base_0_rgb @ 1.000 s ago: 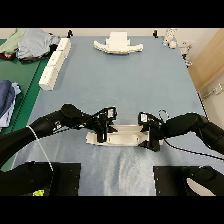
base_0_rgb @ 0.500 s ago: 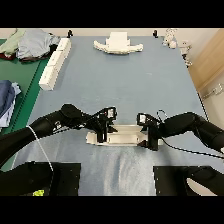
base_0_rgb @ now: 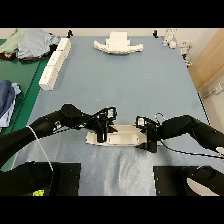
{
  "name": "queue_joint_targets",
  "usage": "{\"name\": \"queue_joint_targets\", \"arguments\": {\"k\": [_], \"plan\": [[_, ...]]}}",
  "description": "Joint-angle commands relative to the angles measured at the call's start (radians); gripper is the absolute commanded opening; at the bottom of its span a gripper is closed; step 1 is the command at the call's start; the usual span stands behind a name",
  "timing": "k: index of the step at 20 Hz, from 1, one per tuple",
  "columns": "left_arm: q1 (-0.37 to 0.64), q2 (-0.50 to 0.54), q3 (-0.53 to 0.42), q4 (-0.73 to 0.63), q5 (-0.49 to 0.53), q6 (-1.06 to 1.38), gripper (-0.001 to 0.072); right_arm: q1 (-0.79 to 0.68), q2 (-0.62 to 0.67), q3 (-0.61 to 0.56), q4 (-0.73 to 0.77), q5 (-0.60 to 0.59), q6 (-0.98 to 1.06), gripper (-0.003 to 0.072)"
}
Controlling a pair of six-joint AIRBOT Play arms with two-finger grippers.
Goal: Fold the box.
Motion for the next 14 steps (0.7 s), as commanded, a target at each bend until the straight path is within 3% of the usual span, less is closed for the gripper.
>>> {"name": "queue_joint_targets", "arguments": {"k": [1,5,7,12,14], "plan": [[0.000,0.000,0.000,0.000,0.001,0.000,0.0014,0.019,-0.003,-0.007,0.000,0.029,-0.002,0.0690],[-0.001,0.000,0.000,0.000,0.001,0.000,0.0014,0.021,-0.001,-0.007,-0.005,0.033,-0.002,0.0686],[0.000,0.000,0.000,0.000,0.001,0.000,0.0014,0.021,-0.001,-0.007,-0.006,0.023,-0.002,0.0505],[0.000,0.000,0.000,0.000,0.001,0.000,0.0013,0.021,0.000,-0.007,-0.007,0.020,-0.002,0.0496],[-0.001,0.000,0.000,0.000,0.001,0.000,0.0014,0.021,0.011,-0.006,-0.008,0.021,-0.002,0.0561]]}}
